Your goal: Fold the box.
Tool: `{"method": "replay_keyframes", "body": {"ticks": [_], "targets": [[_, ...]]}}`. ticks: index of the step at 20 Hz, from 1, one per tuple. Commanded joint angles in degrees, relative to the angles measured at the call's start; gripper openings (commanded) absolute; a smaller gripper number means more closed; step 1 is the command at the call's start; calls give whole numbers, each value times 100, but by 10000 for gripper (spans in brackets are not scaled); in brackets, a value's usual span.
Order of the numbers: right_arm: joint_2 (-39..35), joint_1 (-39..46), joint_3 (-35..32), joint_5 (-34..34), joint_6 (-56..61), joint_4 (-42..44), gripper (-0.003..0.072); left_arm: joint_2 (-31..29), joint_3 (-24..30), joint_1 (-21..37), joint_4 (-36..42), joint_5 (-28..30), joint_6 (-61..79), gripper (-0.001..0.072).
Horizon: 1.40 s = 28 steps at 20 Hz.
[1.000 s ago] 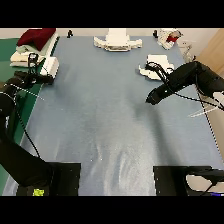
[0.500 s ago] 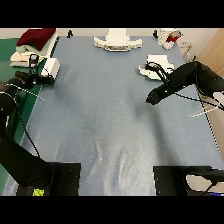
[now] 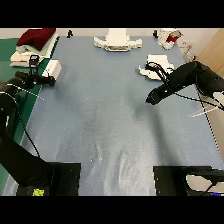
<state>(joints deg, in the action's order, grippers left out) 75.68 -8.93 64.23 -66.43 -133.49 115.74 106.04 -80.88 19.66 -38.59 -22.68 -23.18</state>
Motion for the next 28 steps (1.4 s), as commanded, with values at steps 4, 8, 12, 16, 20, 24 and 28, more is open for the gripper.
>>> {"method": "replay_keyframes", "body": {"ticks": [4,8,12,16,20,24,28], "targets": [[2,2,4,0,0,0,5,-492,-2,168,-232,-616,-50,697],[2,2,4,0,0,2,5,-1290,-7,492,-343,-1836,-92,697],[2,2,4,0,0,0,5,-2144,-7,586,-289,-3034,-92,697],[2,2,4,0,0,0,5,-2612,-7,452,144,-4441,-852,7],[2,2,4,0,0,2,5,-2706,203,-61,122,-5285,-1659,9],[2,2,4,0,0,0,5,-3353,1703,-1130,-63,-4555,-1871,8],[2,2,4,0,0,0,5,-3869,3016,-2076,-87,-3770,-1980,13]]}}
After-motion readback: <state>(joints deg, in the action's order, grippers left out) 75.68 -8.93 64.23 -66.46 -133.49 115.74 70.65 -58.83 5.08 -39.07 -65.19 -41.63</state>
